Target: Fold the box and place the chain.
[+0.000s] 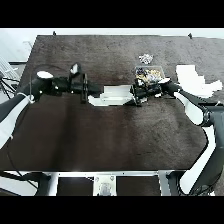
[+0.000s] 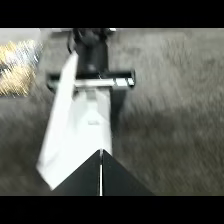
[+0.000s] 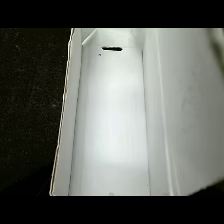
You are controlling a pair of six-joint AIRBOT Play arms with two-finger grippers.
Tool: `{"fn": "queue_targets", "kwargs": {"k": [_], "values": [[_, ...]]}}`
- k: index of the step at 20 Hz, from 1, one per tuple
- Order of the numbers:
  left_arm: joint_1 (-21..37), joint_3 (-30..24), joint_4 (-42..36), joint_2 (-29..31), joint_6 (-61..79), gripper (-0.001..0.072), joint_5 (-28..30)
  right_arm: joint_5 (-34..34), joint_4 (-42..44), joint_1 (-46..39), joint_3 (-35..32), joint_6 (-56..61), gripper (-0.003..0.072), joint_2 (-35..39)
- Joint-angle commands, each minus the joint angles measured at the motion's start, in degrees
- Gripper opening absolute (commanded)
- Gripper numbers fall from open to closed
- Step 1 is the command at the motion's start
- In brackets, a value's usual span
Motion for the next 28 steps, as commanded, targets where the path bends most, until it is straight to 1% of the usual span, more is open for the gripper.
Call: {"fn": "queue_targets", "kwargs": {"k": [1,2,3,5,7,11,16,19,21,28], "values": [[-2.86,-5.29,0.87,1.31,1.16,0.0015,9.62,0.02,0.02,-0.02,-0.02,0.02,0.0587,0.00],[-3.65,-5.29,0.57,1.20,1.18,0.0015,12.61,0.02,0.02,-0.02,-0.02,0.02,0.0587,0.00],[-4.24,-4.94,0.09,0.76,1.07,0.0016,14.19,0.02,0.02,-0.02,-0.02,0.02,0.0587,0.00],[-4.55,-2.43,0.09,-1.66,-0.70,0.0016,12.52,0.02,0.02,-0.02,-0.02,0.02,0.0587,0.00],[-4.55,1.64,0.00,-5.01,-1.86,0.0016,11.63,0.02,0.02,-0.02,-0.02,0.02,0.0587,0.00],[-4.55,10.40,0.13,-9.64,-5.51,0.0016,9.20,0.02,0.02,-0.02,-0.02,0.02,0.0587,0.00],[-4.55,19.21,0.09,-15.72,-8.98,0.0017,9.75,0.02,0.02,-0.02,-0.02,0.02,0.0587,0.00],[-4.55,23.58,0.11,-18.60,-10.86,0.0017,11.69,0.02,0.02,-0.02,-0.02,0.02,0.0587,0.00],[-4.55,25.03,0.17,-20.11,-12.11,0.0017,12.24,0.02,0.02,-0.02,-0.02,0.02,0.0587,0.00],[-5.20,25.11,2.78,-22.86,-14.93,0.0017,13.31,0.02,0.02,-0.02,-0.02,0.02,0.0587,0.00]]}}
